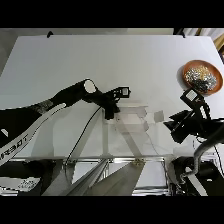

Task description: Fold the box and place the chain.

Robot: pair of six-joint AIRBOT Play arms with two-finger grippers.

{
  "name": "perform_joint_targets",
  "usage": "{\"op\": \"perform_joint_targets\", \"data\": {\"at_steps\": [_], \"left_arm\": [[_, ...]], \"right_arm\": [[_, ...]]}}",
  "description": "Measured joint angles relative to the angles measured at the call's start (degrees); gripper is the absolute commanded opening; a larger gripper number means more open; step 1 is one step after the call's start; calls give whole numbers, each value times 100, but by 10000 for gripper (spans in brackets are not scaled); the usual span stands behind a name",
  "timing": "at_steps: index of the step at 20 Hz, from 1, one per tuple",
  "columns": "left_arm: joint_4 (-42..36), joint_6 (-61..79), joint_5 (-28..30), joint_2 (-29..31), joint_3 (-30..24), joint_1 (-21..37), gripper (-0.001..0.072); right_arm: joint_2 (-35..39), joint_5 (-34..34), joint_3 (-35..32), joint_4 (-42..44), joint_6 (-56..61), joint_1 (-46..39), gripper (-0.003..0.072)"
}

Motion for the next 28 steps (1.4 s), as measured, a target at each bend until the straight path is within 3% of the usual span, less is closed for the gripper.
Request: {"op": "perform_joint_targets", "data": {"at_steps": [16,17,18,19,27,28], "left_arm": [[0,0,-39,0,-2,0,11],[0,0,-39,-2,-2,0,11],[0,0,-39,-2,-2,0,11],[0,0,-39,0,-2,0,11],[0,0,-39,-2,-2,0,11],[0,0,-39,0,-2,0,11]], "right_arm": [[0,-2,0,66,-2,-2,332],[0,0,0,74,-4,-2,225],[0,2,0,103,-11,-2,38],[0,2,0,153,-22,-2,10],[-52,-155,-481,1040,-1047,-2,15],[-59,-223,-649,1113,-1202,0,76]]}}
